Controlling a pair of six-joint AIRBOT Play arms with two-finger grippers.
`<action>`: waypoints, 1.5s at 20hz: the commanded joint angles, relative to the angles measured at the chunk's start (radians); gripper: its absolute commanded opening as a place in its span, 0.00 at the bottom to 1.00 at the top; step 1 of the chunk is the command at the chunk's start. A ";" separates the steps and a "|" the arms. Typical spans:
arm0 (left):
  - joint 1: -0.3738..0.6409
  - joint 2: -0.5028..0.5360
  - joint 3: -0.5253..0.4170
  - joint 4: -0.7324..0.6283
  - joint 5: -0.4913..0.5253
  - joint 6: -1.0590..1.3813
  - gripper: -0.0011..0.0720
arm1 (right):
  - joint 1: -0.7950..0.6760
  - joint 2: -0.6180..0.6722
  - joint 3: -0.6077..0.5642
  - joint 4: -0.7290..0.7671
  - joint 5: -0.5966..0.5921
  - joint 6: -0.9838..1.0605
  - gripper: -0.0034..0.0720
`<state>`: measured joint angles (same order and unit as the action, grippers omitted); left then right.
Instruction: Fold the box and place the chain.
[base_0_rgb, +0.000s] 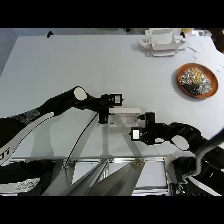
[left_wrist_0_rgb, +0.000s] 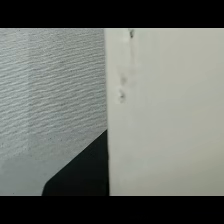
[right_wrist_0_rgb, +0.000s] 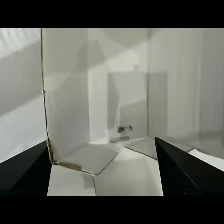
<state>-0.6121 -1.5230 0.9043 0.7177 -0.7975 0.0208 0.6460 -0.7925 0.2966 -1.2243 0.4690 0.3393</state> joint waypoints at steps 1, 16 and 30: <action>-0.001 -0.001 0.000 0.000 0.000 0.000 0.03 | -0.053 0.023 0.027 0.003 0.025 0.000 0.96; 0.000 -0.001 0.000 0.001 0.000 0.000 0.03 | -0.287 -0.100 0.039 0.464 0.118 -0.413 0.96; -0.001 -0.001 0.000 0.001 0.000 0.000 0.03 | -0.424 -0.377 0.200 0.601 0.344 -0.669 0.96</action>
<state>-0.6121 -1.5234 0.9039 0.7177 -0.7979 0.0196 0.2394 -1.1103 0.4625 -0.6361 0.7357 -0.2684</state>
